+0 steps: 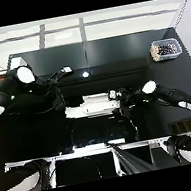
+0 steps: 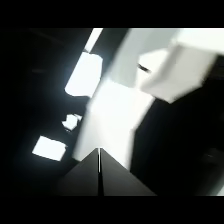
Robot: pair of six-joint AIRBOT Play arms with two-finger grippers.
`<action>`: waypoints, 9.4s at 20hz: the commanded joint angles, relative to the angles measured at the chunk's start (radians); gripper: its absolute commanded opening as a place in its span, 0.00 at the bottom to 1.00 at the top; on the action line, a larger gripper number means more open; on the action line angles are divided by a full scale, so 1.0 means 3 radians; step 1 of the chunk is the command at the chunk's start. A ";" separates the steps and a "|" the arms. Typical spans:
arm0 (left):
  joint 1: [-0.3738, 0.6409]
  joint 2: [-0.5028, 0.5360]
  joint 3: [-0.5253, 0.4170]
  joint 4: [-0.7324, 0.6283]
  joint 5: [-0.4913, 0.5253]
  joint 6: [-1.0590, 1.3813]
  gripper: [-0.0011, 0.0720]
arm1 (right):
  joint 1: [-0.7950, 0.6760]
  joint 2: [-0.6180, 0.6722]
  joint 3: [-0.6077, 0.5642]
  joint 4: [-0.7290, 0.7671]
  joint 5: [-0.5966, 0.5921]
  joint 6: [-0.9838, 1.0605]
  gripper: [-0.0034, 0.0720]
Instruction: Fold the box and place the chain.
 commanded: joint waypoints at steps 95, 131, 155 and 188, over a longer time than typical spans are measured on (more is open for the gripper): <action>0.0326 0.0327 -0.0843 -0.0575 0.1193 0.0591 0.05 | 0.0001 -0.0001 0.0003 0.0005 -0.0003 0.0000 0.61; 0.0535 -0.0572 -0.0707 -0.2060 -0.0070 -0.0917 0.82 | 0.0001 -0.0001 0.0003 0.0004 -0.0001 0.0000 0.61; -0.0828 -0.0575 0.0034 0.0226 0.0698 -0.3511 0.53 | 0.0001 -0.0001 0.0003 0.0005 -0.0005 0.0000 0.61; -0.1478 -0.0866 0.0418 0.0978 0.0534 -0.4960 0.68 | 0.0003 -0.0001 0.0003 0.0005 -0.0014 0.0008 0.61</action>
